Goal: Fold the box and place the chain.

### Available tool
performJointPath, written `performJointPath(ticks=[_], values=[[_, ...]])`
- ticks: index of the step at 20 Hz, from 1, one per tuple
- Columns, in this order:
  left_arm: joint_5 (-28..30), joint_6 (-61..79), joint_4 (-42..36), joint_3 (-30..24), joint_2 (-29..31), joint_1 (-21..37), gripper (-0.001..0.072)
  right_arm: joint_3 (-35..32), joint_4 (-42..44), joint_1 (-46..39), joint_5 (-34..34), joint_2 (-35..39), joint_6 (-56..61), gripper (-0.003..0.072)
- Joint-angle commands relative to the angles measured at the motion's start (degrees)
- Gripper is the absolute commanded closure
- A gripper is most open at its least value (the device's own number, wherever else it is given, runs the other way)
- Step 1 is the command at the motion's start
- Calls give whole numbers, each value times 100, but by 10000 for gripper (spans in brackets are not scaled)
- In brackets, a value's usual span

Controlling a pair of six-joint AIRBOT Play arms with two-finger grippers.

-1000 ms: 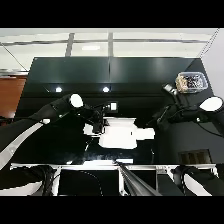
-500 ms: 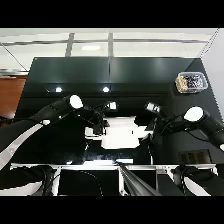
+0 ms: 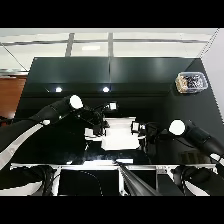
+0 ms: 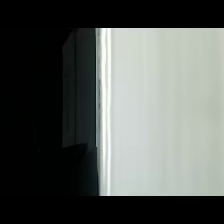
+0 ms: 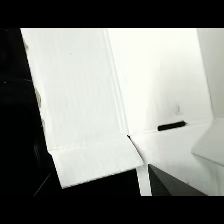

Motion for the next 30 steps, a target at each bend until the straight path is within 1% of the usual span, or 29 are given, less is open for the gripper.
performJointPath(ticks=[1, 5, 10, 16, 18, 22, 25, 28, 30], values=[[4, 0, 0, 0, 2, 2, 682, -17, -74, 267, -289, -2, -127, 63], [4, 0, 0, 0, 2, 2, 682, 37, 273, 267, -487, 0, -125, 63], [4, 0, -2, 0, 2, 0, 682, 442, 278, 264, -474, 7, -118, 63], [-2, 0, -2, 0, 2, 0, 681, 693, 203, 232, -529, 11, -120, 63], [-4, 0, -2, 0, 2, 0, 681, 728, 114, 72, -538, 11, -118, 63], [-13, 0, -2, 0, 2, 0, 681, 782, 426, -343, -474, 11, -125, 62], [-13, 0, -2, 0, 2, -2, 682, 800, 426, -365, -616, 11, -133, 62], [-13, 0, -2, 0, 2, -2, 681, 798, 431, -387, -621, 9, -157, 62], [-11, 0, -2, 0, 2, -2, 681, 796, 695, -387, -457, -4, -503, 62]])
